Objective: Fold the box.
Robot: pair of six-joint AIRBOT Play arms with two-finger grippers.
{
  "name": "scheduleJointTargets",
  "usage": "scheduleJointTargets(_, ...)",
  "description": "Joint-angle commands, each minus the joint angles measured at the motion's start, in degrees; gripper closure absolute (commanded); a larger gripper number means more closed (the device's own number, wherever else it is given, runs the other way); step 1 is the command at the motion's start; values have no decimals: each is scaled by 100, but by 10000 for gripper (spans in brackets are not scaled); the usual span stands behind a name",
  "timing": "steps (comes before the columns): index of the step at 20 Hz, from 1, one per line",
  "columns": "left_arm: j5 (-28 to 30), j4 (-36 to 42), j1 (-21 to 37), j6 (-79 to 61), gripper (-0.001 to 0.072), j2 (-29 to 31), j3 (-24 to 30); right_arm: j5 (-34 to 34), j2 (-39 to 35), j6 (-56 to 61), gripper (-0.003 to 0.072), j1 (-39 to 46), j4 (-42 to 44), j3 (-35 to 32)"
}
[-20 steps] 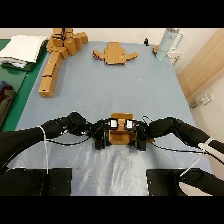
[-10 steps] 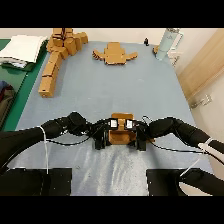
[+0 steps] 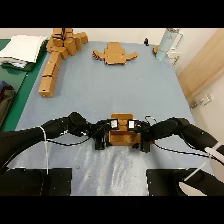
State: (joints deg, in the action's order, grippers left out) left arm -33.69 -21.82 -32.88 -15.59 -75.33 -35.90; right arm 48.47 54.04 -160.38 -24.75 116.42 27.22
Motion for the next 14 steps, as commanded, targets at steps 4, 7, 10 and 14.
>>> scheduleJointTargets(4,17,-2,4,2,187,-2,0,378,-1335,1792,-26,2,-955,7)
scheduleJointTargets(7,17,-4,4,2,187,-2,0,929,-1912,4258,-12,2,-103,-9)
scheduleJointTargets(10,17,-2,4,2,186,-2,0,903,-2175,6408,-12,-2,1005,-9)
scheduleJointTargets(14,17,-4,4,0,187,-2,0,699,-2208,7497,-11,-2,1005,-4)
